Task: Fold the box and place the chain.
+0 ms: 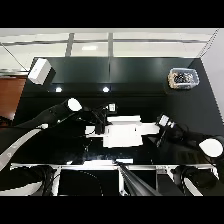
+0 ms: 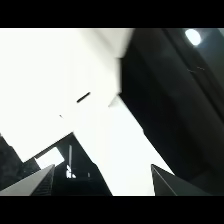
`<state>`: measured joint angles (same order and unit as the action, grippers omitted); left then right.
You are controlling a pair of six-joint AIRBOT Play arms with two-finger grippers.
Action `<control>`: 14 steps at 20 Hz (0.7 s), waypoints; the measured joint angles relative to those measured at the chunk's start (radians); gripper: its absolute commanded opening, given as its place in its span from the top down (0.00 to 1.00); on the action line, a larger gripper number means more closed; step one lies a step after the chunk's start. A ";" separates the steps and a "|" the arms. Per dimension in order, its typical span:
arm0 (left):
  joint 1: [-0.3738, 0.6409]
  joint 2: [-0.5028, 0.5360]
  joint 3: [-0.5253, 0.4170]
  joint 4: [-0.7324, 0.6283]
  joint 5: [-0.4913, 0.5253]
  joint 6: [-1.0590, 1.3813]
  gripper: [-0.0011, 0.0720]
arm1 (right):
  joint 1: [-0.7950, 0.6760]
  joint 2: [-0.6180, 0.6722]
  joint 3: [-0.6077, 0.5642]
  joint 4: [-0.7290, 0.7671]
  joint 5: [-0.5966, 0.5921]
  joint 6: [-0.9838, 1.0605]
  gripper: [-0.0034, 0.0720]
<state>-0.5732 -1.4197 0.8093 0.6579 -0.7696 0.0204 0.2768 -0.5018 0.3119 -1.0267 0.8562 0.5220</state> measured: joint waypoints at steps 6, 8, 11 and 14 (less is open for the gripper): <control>-0.011 -0.009 -0.021 0.025 0.003 0.005 0.95 | 0.093 -0.015 -0.048 0.005 -0.050 -0.055 0.01; -0.019 -0.010 -0.023 0.031 0.004 0.006 0.95 | 0.113 -0.036 -0.052 0.012 -0.055 -0.074 0.01; -0.026 -0.011 -0.025 0.034 0.004 0.006 0.95 | 0.152 -0.087 -0.055 0.046 -0.057 -0.121 0.01; -0.028 -0.011 -0.025 0.037 0.004 0.006 0.95 | 0.209 -0.148 -0.056 0.069 -0.059 -0.159 0.01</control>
<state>-0.6010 -1.4307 0.7841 0.6952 -0.7654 0.0265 0.4854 -0.6498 0.2554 -0.9581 0.7975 0.3626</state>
